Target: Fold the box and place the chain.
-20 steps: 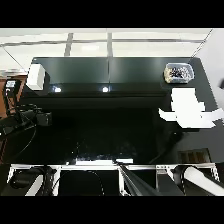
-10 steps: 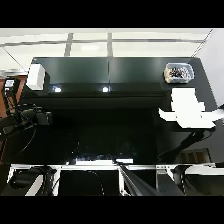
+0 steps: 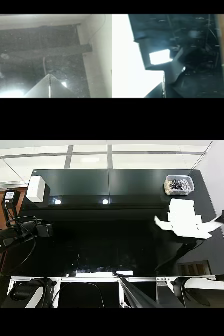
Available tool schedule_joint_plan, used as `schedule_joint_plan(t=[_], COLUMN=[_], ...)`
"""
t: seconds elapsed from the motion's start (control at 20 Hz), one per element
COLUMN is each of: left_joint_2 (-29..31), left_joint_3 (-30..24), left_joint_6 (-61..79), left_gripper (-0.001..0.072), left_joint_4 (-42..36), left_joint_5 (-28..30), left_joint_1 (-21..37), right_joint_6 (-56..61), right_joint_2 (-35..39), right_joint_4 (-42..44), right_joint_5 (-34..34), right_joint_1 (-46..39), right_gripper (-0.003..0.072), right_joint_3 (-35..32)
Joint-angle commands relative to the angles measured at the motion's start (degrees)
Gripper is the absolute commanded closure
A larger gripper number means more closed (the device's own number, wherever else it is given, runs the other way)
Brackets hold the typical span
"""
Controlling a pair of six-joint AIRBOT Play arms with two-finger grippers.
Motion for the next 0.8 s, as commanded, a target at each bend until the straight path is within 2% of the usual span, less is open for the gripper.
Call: schedule_joint_plan(t=[0.0,0.15,0.25,0.45,0.6,0.75], left_joint_2=[0.02,0.02,-0.02,-1.86,-5.99,-12.31], left_joint_3=[-0.02,-0.02,-0.02,-0.02,-0.02,-0.02], left_joint_6=[0.00,0.00,0.00,0.02,0.13,3.54], left_gripper=[0.0684,0.0685,0.0685,0.0684,0.0684,0.0684], left_joint_4=[-0.02,-0.02,-0.07,-2.12,-7.06,-13.77], left_joint_5=[0.07,0.02,-0.02,0.50,1.38,2.89], left_joint_1=[-0.04,-0.04,-0.04,-0.04,-0.04,-0.33], right_joint_6=[-0.04,-0.04,0.76,11.28,15.52,15.89], right_joint_2=[9.49,20.85,28.87,40.02,42.84,42.80], right_joint_4=[8.66,17.18,17.94,17.42,21.33,30.34], right_joint_5=[-0.66,-3.87,-5.99,-13.35,-22.95,-36.85], right_joint_1=[2.03,4.96,11.26,26.71,39.21,51.95], right_gripper=[0.0674,0.0674,0.0674,0.0674,0.0674,0.0673], right_joint_3=[-4.59,-12.37,-18.10,-30.21,-41.07,-49.96])
